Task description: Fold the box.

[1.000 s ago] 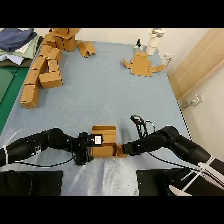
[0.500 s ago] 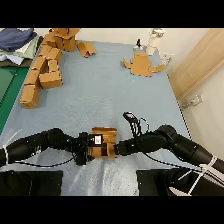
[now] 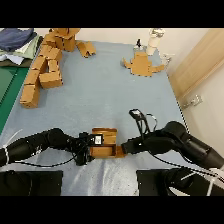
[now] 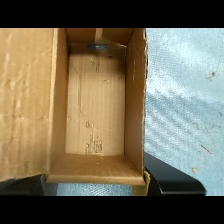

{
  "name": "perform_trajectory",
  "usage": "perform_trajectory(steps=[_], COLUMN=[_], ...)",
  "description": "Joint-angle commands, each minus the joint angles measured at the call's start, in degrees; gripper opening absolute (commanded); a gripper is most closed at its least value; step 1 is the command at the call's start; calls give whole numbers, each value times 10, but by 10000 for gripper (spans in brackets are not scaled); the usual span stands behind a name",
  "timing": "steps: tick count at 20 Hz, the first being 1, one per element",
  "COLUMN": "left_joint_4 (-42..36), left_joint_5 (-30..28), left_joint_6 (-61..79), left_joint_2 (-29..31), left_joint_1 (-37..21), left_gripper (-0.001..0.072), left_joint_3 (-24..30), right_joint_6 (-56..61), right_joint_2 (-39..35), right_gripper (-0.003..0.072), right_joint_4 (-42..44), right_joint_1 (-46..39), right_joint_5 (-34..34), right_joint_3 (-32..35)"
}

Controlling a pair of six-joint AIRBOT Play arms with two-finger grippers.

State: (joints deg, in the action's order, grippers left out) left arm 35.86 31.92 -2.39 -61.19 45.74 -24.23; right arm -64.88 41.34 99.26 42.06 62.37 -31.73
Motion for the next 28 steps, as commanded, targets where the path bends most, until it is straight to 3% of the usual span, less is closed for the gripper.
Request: perform_trajectory(steps=[1,5,9,15,28], left_joint_4=[1,1,1,1,1], left_joint_5=[0,0,0,0,0], left_joint_6=[0,0,0,0,0], left_joint_2=[0,0,0,0,0], left_joint_1=[0,0,0,0,0], left_gripper=[518,518,519,518,518], left_joint_3=[0,0,0,0,0], right_joint_6=[65,95,97,43,-56], right_joint_2=[-61,-70,-45,-39,19], right_gripper=[2,2,2,2,2], right_joint_4=[-87,-166,-147,29,153], right_joint_1=[-7,-26,-54,-59,-59], right_joint_5=[67,110,62,-92,-136], right_joint_3=[-8,16,91,121,121])
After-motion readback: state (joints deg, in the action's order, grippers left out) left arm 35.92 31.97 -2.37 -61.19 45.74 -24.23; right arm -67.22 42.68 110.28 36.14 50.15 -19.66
